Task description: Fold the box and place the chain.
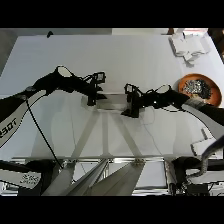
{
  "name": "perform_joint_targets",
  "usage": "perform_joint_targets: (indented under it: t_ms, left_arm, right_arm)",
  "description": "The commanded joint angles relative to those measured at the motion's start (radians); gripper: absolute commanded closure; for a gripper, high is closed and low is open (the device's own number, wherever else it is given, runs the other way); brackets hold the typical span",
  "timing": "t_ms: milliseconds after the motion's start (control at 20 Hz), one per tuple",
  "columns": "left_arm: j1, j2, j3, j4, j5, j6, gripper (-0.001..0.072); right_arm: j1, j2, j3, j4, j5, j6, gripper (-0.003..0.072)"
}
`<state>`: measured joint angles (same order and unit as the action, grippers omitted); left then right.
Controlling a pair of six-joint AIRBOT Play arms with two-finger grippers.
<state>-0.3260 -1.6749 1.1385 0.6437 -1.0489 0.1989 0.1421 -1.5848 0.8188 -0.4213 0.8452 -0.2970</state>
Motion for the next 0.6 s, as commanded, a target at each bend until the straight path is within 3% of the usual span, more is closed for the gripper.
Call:
perform_joint_targets:
  t_ms: [0, 100, 150, 250, 550]
  left_arm:
    - [0.000, -0.001, 0.000, 0.000, 0.002, -0.001, 0.0692]
    - [0.000, -0.001, 0.000, 0.000, 0.002, -0.001, 0.0692]
    - [0.000, -0.001, 0.000, 0.000, 0.002, -0.001, 0.0692]
    - [0.000, -0.001, 0.000, 0.000, 0.002, -0.001, 0.0692]
    - [0.000, -0.001, 0.000, 0.000, 0.002, -0.001, 0.0692]
  right_arm:
    - [0.000, -0.001, 0.000, 0.000, 0.001, 0.000, -0.0002]
    - [0.000, -0.001, 0.000, 0.000, 0.001, 0.000, 0.0002]
    - [0.000, -0.001, 0.000, -0.001, 0.000, -0.001, 0.0046]
    - [0.000, -0.001, 0.000, -0.002, 0.001, 0.000, 0.0210]
    - [0.000, -0.001, 0.000, -0.001, 0.001, 0.000, 0.0216]
